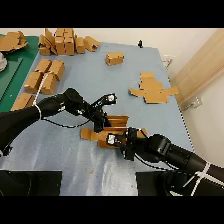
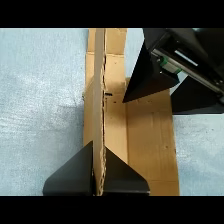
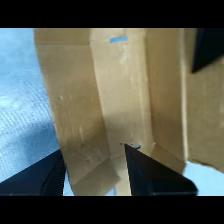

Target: Fold the box.

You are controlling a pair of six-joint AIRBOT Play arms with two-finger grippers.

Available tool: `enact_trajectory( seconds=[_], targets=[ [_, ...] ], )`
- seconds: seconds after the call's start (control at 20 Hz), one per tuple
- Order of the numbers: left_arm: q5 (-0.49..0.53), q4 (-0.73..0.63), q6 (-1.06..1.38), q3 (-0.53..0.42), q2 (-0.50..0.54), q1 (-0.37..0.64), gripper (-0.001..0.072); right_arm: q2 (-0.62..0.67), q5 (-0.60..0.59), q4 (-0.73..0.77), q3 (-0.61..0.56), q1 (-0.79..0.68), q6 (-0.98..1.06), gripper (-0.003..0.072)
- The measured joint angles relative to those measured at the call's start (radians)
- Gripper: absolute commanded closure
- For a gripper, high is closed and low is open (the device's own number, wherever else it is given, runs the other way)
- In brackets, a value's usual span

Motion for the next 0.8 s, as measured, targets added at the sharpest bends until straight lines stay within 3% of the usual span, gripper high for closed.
enact_trajectory(
  seconds=[0.35, 0.4, 0.8],
  targets=[
    [0.000, 0.000, 0.000, 0.000, 0.000, 0.000, 0.0699, 0.019, 0.004, -0.007, 0.018, 0.000, 0.013, 0.0104],
    [0.000, 0.000, 0.000, 0.000, 0.000, 0.000, 0.0699, 0.023, 0.003, -0.006, 0.020, 0.000, 0.014, -0.0034],
    [-0.001, 0.000, 0.000, 0.000, 0.000, 0.000, 0.0699, 0.035, -0.019, 0.043, 0.050, -0.084, 0.008, -0.0034]
  ],
)
